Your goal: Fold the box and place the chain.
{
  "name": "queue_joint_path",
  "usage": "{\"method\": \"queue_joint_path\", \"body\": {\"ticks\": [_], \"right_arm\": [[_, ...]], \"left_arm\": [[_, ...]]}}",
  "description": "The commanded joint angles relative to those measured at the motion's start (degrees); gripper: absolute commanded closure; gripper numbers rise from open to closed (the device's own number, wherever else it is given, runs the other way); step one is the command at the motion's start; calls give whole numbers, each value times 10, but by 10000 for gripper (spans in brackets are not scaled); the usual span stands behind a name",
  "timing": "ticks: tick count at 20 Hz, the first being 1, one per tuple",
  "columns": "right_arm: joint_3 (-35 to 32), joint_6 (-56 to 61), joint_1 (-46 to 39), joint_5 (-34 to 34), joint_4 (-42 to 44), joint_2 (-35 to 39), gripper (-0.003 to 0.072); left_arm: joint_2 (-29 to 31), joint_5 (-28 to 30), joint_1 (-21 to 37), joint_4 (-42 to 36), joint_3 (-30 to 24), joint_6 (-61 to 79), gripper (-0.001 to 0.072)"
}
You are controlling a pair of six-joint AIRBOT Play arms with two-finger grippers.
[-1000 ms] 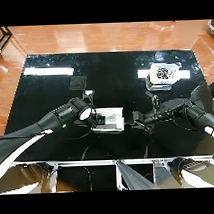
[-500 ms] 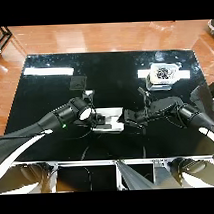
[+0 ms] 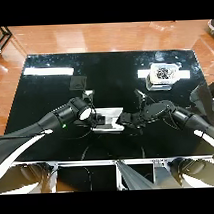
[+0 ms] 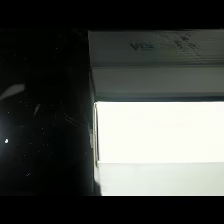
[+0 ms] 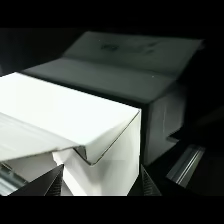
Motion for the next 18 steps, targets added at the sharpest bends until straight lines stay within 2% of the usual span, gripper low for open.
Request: {"method": "queue_joint_path", "body": {"ticks": [1,5,11,12,14,15,18], "right_arm": [[16,40,18,24,-48,-6,159],[66,130,56,7,-158,-36,159],[137,274,114,-56,-321,-74,160],[145,284,118,-67,-334,-78,239],[156,296,120,-81,-339,-82,279],[159,298,120,-83,-339,-82,323],[162,311,120,-89,-339,-87,324]], "left_arm": [[0,0,0,1,0,0,688],[0,0,0,0,0,0,688],[0,-1,0,2,0,0,688],[0,-3,0,2,0,0,688],[0,-10,0,2,0,0,688],[0,-12,0,3,0,0,688],[0,-11,0,3,0,0,688]]}}
